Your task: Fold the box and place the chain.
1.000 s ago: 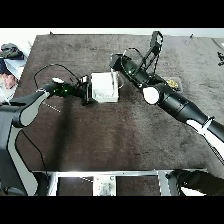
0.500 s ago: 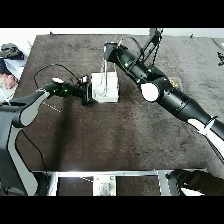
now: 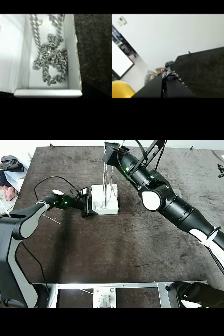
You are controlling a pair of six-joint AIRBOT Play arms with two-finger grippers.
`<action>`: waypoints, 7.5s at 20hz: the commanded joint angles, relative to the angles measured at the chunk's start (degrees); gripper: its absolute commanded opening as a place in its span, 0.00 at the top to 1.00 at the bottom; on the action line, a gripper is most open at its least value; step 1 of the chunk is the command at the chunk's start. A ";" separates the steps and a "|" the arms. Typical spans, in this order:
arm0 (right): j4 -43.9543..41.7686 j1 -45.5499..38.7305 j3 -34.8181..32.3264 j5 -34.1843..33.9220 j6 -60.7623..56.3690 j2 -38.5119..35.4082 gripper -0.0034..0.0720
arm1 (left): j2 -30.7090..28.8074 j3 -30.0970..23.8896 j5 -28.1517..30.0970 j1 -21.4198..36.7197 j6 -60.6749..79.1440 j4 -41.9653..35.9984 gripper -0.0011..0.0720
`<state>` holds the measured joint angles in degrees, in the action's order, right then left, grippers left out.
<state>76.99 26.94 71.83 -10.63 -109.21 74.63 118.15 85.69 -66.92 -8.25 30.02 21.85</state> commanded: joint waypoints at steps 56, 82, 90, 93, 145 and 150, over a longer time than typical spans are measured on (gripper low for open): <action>-46.18 -27.85 31.36 75.87 82.31 37.88 0.81 | 0.04 0.00 0.02 0.02 0.02 0.02 0.35; -36.96 -19.98 31.36 85.59 103.75 37.03 0.51 | 0.04 0.00 0.02 0.02 0.02 0.02 0.35; -34.38 -17.33 31.36 80.46 106.66 37.09 0.45 | 0.04 0.00 0.02 0.02 0.02 0.02 0.35; -34.29 -17.27 31.34 80.06 106.64 37.48 0.45 | 0.04 0.00 0.02 0.02 0.02 0.02 0.35; -39.98 -16.79 15.41 68.70 114.86 29.31 0.59 | 0.02 0.00 0.02 0.02 0.02 0.02 0.35; -39.98 -16.79 15.41 68.48 115.71 30.93 0.44 | 0.04 0.00 0.00 0.02 0.02 0.02 0.35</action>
<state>37.04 10.13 87.26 57.82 6.02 104.79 118.15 85.69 -66.92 -8.25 30.04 21.85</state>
